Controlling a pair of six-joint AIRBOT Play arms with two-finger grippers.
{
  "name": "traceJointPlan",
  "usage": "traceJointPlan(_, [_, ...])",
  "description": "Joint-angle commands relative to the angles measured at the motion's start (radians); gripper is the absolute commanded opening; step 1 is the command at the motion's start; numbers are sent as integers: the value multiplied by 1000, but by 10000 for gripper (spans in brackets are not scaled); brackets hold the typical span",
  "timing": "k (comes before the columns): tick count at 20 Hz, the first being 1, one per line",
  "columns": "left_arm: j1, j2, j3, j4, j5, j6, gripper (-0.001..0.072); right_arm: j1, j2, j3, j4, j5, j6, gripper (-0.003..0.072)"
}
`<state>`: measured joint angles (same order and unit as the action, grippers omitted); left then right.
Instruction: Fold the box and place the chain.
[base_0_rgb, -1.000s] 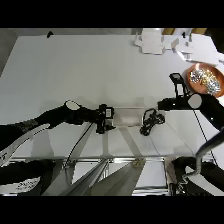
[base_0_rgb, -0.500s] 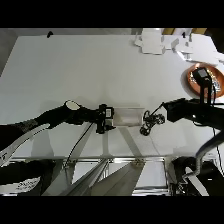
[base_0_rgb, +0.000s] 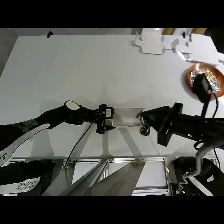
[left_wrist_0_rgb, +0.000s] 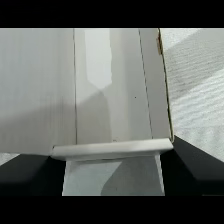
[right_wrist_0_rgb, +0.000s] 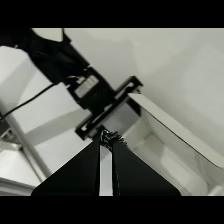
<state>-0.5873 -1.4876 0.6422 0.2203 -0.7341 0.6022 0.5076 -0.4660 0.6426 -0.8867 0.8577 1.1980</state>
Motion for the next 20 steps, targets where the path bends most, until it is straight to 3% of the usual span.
traceJointPlan(1, [0, 1, 0, 0, 0, 0, 133, 90, -143, 39, -37, -57, -4, 19])
traceJointPlan(6, [0, 1, 0, 0, 0, 0, 133, 89, -363, 39, -164, -57, 4, 20])
traceJointPlan(12, [0, 1, 0, 0, 0, 0, 133, 89, -515, 39, -247, -129, 37, 21])
traceJointPlan(14, [0, 1, 0, 0, -1, 0, 133, 89, -537, 39, -274, -109, 66, 23])
traceJointPlan(17, [0, 1, 0, 0, 0, 0, 133, 89, -531, 39, -289, -74, 88, 161])
traceJointPlan(20, [0, 1, 0, 0, 0, 0, 133, 89, -464, 39, -272, -30, 88, 160])
